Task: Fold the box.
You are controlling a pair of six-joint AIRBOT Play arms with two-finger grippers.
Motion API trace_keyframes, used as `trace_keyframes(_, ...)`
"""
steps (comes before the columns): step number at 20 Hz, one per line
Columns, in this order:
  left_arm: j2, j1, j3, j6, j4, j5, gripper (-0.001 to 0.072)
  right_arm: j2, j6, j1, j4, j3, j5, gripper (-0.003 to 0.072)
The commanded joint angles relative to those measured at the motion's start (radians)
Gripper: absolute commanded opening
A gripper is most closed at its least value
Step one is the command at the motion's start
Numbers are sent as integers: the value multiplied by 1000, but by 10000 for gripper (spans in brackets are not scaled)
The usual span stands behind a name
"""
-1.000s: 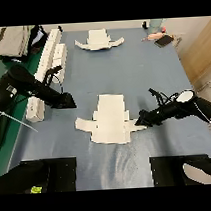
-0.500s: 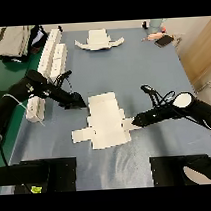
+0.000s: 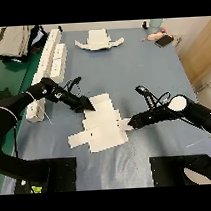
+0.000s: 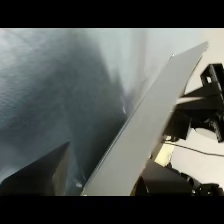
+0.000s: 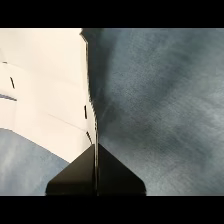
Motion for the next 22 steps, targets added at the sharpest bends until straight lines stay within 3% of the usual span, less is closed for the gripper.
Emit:
trace_keyframes(1,-16,-14,2,66,-26,-57,309,1,3,6,0,1,-8,1)
trace_keyframes(2,-16,-14,2,72,-26,-63,237,1,3,5,0,1,-8,0)
trace_keyframes(4,-16,-14,2,92,-26,-68,225,1,3,6,-2,1,-8,0)
trace_keyframes(5,-16,-14,2,99,-26,-68,100,1,3,6,-7,1,-8,0)
trace_keyframes(6,-16,-14,2,131,-27,-76,18,1,3,5,-7,1,-8,1)
trace_keyframes(9,-16,-14,2,144,-27,-78,18,1,3,5,-7,1,-12,7)
trace_keyframes(10,-16,-14,2,152,-31,-79,18,1,5,5,-7,1,-16,54)
trace_keyframes(12,-16,-14,3,166,-42,-79,18,1,35,0,-8,2,-23,64)
trace_keyframes(13,-16,-14,10,175,-45,-75,18,2,50,-3,-11,2,-23,168)
trace_keyframes(14,-16,-14,21,217,-45,-75,18,2,84,-4,-35,2,-26,355)
trace_keyframes(15,-14,-14,38,287,-45,-83,16,4,143,-10,-83,3,-29,399)
trace_keyframes(18,34,-25,56,412,-58,-43,13,14,322,-59,-274,43,6,414)
trace_keyframes(20,113,-61,48,504,-57,83,13,42,411,-114,-347,104,51,468)
trace_keyframes(22,182,-111,42,602,-56,172,13,81,449,-171,-351,177,71,467)
